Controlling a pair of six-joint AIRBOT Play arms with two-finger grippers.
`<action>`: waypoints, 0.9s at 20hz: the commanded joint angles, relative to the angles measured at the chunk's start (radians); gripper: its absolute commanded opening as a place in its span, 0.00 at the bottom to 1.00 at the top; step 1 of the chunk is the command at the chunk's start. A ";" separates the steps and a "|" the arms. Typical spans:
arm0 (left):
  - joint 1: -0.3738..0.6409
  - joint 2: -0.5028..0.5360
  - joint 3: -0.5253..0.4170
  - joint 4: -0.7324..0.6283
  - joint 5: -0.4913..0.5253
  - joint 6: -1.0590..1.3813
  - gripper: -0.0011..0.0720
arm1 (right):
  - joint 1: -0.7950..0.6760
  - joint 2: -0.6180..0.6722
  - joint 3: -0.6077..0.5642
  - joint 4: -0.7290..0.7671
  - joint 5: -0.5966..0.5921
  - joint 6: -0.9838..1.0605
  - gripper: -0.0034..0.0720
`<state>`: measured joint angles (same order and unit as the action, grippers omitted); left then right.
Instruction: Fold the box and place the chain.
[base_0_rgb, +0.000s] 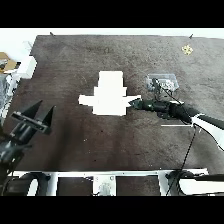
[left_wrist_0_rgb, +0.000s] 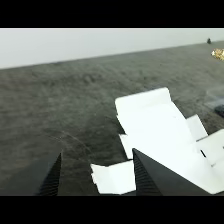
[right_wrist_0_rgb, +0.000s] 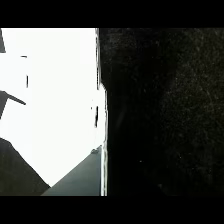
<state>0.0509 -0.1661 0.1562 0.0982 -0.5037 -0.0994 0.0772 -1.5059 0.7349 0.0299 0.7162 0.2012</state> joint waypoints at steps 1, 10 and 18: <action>0.001 -0.251 0.115 -0.001 -0.089 0.020 0.67 | 0.001 0.000 0.002 0.005 -0.001 -0.052 0.04; -0.013 -1.081 0.700 0.050 -0.430 -0.048 0.67 | -0.003 -0.016 -0.013 0.114 0.094 -0.311 0.04; -0.131 -1.574 1.242 0.315 -0.534 -0.269 0.66 | -0.010 -0.014 -0.031 0.172 0.114 -0.359 0.04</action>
<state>-0.0566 -1.5818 1.2236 0.3225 -0.9802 -0.2832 0.0685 -1.5200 0.7074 0.1806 0.8215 -0.1364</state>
